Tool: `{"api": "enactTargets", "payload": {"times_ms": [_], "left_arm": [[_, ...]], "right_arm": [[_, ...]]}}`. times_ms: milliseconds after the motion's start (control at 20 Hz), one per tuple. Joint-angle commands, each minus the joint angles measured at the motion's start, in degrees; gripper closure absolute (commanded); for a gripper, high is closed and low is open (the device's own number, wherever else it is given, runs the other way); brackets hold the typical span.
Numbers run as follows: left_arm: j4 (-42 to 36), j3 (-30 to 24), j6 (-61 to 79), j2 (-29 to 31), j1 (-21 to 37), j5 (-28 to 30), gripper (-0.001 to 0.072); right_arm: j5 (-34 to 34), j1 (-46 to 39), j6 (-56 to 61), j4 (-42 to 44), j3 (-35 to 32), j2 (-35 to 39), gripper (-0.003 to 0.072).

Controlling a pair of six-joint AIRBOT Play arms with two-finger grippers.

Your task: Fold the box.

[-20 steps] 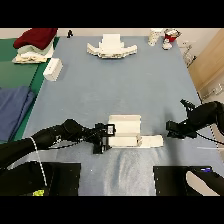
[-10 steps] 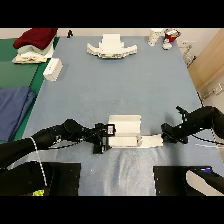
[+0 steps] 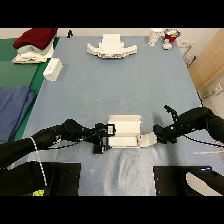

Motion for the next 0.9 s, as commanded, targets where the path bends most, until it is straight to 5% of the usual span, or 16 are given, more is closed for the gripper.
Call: {"api": "enactTargets", "payload": {"times_ms": [0,50,100,300,550,850], "left_arm": [[0.0,0.0,0.0,0.0,0.0,0.0,0.0190],[0.0,0.0,0.0,0.0,0.0,0.0,0.0190],[0.0,0.0,0.0,0.0,0.0,0.0,0.0189],[0.0,0.0,0.0,0.0,0.0,0.0,0.0190],[0.0,0.0,0.0,0.0,0.0,0.0,0.0190],[0.0,0.0,0.0,0.0,0.0,0.0,0.0190]], "right_arm": [[-0.9,2.6,-0.8,0.8,1.0,4.3,0.0547],[-1.7,3.0,-0.9,0.7,1.3,6.0,0.0371],[-2.7,3.4,-1.3,0.8,1.4,7.4,0.0279],[-1.4,6.7,-1.3,0.4,1.4,8.5,0.0268],[8.9,16.3,-0.9,-4.0,2.3,4.3,0.0268],[14.1,31.3,20.2,-20.8,9.0,-1.2,0.0268]]}}
